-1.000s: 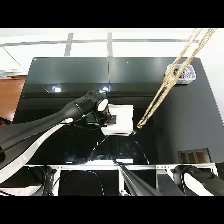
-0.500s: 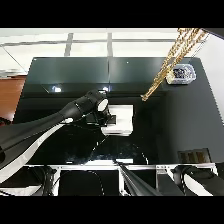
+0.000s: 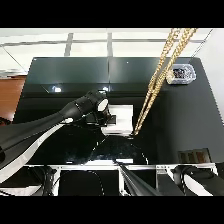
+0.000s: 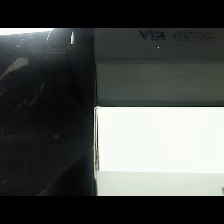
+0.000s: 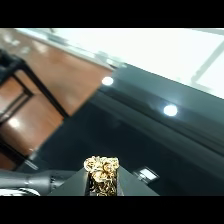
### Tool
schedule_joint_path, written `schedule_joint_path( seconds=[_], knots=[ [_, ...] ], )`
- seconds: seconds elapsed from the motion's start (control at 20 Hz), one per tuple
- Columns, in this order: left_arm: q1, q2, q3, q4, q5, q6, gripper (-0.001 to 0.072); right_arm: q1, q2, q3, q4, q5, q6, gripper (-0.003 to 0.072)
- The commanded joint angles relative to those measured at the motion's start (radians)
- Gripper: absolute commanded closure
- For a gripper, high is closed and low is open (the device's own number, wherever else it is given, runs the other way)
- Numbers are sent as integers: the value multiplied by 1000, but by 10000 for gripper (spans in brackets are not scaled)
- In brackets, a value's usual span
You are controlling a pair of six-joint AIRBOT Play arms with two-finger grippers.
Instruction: Fold the box and place the chain.
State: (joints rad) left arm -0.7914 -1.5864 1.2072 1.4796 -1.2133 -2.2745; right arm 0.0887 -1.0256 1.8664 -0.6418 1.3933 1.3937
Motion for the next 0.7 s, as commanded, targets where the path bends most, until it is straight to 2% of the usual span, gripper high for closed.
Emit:
schedule_joint_path(
  seconds=[0.0,0.25,0.65],
  knots=[
    [0,-1,1,0,1,0,683,1,0,0,51,-10,13,672],
    [0,-1,1,0,2,0,682,68,-8,0,43,-23,24,672],
    [0,-1,1,0,1,0,682,207,-39,-57,-110,-27,55,672]
  ],
)
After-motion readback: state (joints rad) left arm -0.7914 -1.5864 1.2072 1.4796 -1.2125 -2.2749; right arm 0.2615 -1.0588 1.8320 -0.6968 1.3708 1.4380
